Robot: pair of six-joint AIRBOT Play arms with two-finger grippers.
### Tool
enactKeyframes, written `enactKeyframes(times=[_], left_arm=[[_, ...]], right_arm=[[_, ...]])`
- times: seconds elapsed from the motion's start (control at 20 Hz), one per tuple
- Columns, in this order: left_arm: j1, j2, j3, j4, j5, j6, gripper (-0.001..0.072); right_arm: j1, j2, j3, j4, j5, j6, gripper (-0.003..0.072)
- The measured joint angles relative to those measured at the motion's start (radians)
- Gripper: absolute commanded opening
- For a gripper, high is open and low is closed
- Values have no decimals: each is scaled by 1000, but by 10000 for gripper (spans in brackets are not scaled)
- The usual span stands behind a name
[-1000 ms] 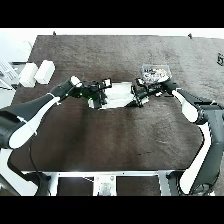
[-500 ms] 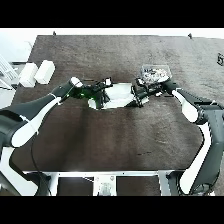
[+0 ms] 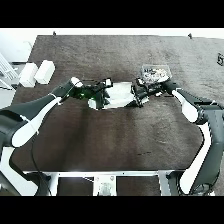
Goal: Fold the box and place the chain.
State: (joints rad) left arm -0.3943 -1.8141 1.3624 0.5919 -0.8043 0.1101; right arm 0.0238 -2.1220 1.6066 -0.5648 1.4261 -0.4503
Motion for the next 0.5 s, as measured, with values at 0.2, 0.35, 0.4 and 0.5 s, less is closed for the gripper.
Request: enactKeyframes(times=[0.2,0.35,0.4,0.5], left_arm=[[0,0,0,0,3,0,651],[0,0,0,1,5,-1,343],[1,0,0,2,9,0,248],[3,0,0,9,8,1,66]], right_arm=[[0,0,0,0,0,1,378],[0,0,0,0,0,1,378],[0,0,0,0,0,1,378],[0,0,0,0,0,1,378]])
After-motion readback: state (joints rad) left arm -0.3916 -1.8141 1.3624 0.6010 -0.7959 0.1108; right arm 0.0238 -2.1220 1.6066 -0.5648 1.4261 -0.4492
